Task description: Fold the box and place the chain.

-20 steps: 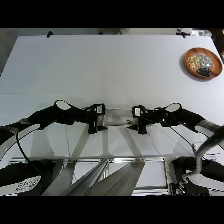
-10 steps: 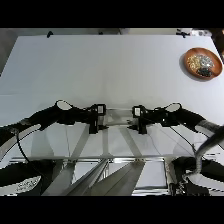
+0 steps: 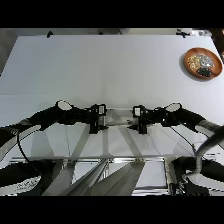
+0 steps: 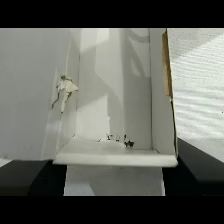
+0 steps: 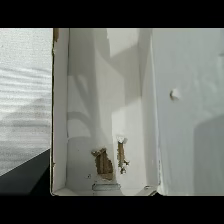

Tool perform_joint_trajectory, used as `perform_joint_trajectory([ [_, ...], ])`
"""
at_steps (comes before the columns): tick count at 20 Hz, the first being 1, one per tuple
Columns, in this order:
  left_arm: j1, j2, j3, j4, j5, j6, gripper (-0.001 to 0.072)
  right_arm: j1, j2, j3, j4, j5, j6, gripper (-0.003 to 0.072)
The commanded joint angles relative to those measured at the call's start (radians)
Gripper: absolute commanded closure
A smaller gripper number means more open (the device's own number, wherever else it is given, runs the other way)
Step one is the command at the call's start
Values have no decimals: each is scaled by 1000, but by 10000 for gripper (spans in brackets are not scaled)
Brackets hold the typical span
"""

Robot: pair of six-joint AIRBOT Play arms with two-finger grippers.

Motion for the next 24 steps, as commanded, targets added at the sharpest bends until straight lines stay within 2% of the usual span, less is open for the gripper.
perform_joint_trajectory([
  [1, -1, -1, 0, 1, -4, -1, 315, 0, 1, 0, 0, -1, 0, 283],
  [16, -1, -1, 0, 1, -4, -1, 315, 0, 1, 0, 0, -3, 0, 294],
  [18, -1, -1, 0, 1, -4, -1, 315, 0, 1, 0, 0, -1, 0, 442],
  [20, -1, -1, 0, 1, -4, -1, 315, 0, 1, 0, 1, 5, 7, 458],
  [21, -1, -1, 0, 1, -4, -1, 315, 0, 1, 0, 0, 8, 8, 415],
  [23, -1, -1, 0, 1, -4, -1, 315, 0, 1, 0, 0, 0, 35, 142],
  [24, -1, -1, 0, 1, -4, -1, 315, 0, 1, 0, 0, -2, 35, 51],
])
